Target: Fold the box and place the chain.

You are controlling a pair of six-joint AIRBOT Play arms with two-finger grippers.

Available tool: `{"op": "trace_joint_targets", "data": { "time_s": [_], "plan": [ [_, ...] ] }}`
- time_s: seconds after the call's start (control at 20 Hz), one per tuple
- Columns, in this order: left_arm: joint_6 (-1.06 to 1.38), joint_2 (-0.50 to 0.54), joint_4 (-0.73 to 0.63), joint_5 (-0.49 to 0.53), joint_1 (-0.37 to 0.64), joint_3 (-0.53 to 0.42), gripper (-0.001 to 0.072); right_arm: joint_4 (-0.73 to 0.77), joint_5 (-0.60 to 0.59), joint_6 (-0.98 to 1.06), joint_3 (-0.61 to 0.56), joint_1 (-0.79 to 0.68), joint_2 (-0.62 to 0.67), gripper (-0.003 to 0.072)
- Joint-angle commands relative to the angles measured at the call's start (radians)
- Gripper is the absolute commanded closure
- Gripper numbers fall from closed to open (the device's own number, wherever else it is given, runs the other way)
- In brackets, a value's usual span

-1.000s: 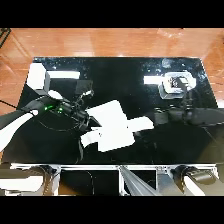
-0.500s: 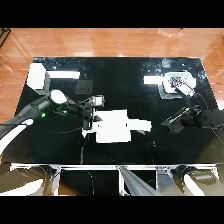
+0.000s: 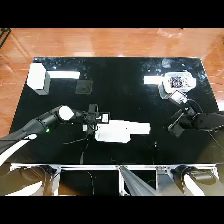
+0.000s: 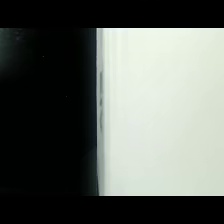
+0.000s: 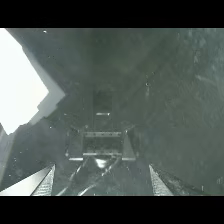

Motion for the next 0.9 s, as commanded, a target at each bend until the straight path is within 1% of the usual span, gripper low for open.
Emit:
{"op": "trace_joint_targets", "data": {
  "time_s": [0.0, 0.1, 0.15, 0.25, 0.45, 0.55, 0.75, 0.85],
  "plan": [
    [0.021, 0.001, -0.002, 0.039, -0.01, -0.007, 0.0686, 0.186, 0.002, -0.28, -0.021, 0.001, 0.0, -0.0021],
    [0.021, 0.001, -0.003, 0.019, -0.01, -0.007, 0.0686, 0.352, 0.012, -0.394, -0.054, 0.007, -0.018, -0.0021],
    [0.021, 0.001, -0.003, 0.008, -0.01, -0.007, 0.0685, 0.377, 0.03, -0.425, -0.075, 0.03, -0.026, -0.002],
    [0.018, 0.001, -0.003, 0.0, -0.01, -0.007, 0.0685, 0.375, 0.068, -0.478, -0.111, 0.11, -0.041, -0.0015],
    [-0.011, 0.001, -0.003, 0.0, -0.01, -0.007, 0.0686, 0.373, 0.183, -0.483, -0.156, 0.315, -0.072, -0.0015],
    [-0.013, 0.001, -0.003, -0.003, -0.01, -0.007, 0.0685, 0.362, 0.237, -0.504, -0.163, 0.393, -0.095, -0.0015],
    [-0.031, 0.001, 0.0, -0.054, -0.01, -0.007, 0.0686, 0.364, 0.299, -0.551, -0.163, 0.471, -0.174, -0.0014],
    [-0.031, 0.001, 0.001, -0.055, -0.01, -0.007, 0.0686, 0.382, 0.355, -0.578, -0.163, 0.497, -0.198, -0.0015]
  ]
}}
